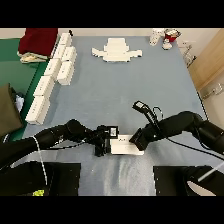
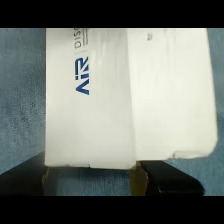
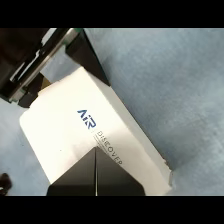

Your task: Fold the box.

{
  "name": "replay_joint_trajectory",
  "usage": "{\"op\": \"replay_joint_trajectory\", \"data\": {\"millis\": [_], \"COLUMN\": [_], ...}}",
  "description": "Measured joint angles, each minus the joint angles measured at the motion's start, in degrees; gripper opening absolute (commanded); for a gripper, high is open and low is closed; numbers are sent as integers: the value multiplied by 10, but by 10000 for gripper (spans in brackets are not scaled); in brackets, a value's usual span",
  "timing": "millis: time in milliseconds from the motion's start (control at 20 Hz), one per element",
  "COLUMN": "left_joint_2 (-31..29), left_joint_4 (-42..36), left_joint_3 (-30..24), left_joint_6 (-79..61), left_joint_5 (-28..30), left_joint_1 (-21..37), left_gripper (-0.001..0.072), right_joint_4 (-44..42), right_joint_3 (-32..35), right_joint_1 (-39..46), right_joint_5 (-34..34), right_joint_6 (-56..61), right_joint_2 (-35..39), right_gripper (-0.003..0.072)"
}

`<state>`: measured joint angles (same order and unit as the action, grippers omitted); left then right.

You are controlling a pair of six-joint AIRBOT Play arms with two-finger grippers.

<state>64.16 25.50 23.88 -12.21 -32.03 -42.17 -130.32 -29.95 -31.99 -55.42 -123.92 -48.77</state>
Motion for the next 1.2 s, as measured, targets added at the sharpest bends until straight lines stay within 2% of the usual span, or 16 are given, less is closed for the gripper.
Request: {"op": "replay_joint_trajectory", "data": {"millis": [200,250,300,350,550,900,1200], "left_joint_2": [0,0,0,0,0,0,0], "left_joint_4": [0,0,0,0,0,0,0], "left_joint_3": [0,0,0,0,0,0,0], "left_joint_6": [0,0,0,0,0,0,0], "left_joint_5": [0,0,0,0,0,0,0], "left_joint_1": [0,0,0,0,0,0,0], "left_gripper": [454,453,454,454,454,454,454], "right_joint_4": [30,40,50,60,84,119,219], "right_joint_3": [22,24,25,26,11,-1,30], "right_joint_1": [-54,-63,-71,-77,-87,-137,-208], "right_joint_5": [44,49,53,55,57,60,154], "right_joint_6": [7,7,9,9,-40,-132,-140], "right_joint_2": [38,43,46,48,52,52,52], "right_gripper": [5,45,209,333,603,591,587]}}
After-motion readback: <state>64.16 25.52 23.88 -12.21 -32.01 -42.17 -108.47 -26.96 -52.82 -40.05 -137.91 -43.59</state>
